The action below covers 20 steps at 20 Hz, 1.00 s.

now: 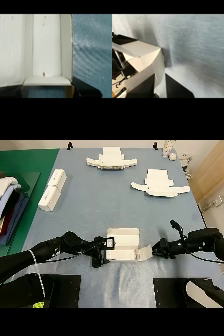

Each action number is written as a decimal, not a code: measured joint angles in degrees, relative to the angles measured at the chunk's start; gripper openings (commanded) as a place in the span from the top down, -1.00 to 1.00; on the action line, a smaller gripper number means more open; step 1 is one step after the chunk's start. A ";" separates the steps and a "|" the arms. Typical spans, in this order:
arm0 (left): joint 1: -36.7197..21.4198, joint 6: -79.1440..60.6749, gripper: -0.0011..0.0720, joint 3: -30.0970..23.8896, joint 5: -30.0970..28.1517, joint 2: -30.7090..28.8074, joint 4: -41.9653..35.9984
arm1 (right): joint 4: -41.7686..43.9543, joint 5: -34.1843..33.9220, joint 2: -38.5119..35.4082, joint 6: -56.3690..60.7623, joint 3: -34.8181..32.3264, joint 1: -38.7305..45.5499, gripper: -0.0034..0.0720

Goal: Fold the box.

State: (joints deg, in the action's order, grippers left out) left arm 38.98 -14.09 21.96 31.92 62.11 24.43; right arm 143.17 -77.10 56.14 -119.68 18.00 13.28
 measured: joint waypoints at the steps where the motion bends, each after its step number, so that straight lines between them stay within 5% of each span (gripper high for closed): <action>1: 0.00 0.00 -0.29 0.00 0.00 0.00 0.00 | 0.39 -0.37 -0.61 -0.20 0.00 -0.48 0.27; 2: 0.00 0.00 -0.29 0.00 0.00 0.00 0.00 | 0.68 -0.61 -1.27 -0.20 0.00 -1.27 0.15; 3: 0.00 0.00 -0.29 0.00 0.02 0.00 0.00 | 1.07 -0.79 -1.99 -0.22 0.00 -2.47 -0.25; 4: 0.00 0.00 -0.29 0.00 0.00 0.00 0.00 | 1.31 -0.72 -2.71 -0.20 0.00 -3.98 -0.30; 12: 0.00 0.00 -0.29 0.00 0.02 0.00 0.00 | 0.35 11.10 -5.22 7.61 3.45 -21.42 -0.27; 20: 0.00 0.00 -0.29 0.00 0.02 0.00 0.00 | -28.63 17.09 -4.76 46.14 15.21 -45.05 -0.26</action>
State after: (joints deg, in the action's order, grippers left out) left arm 38.98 -14.09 21.96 31.94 62.11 24.43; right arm 114.54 -60.01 51.37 -73.54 33.21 -31.77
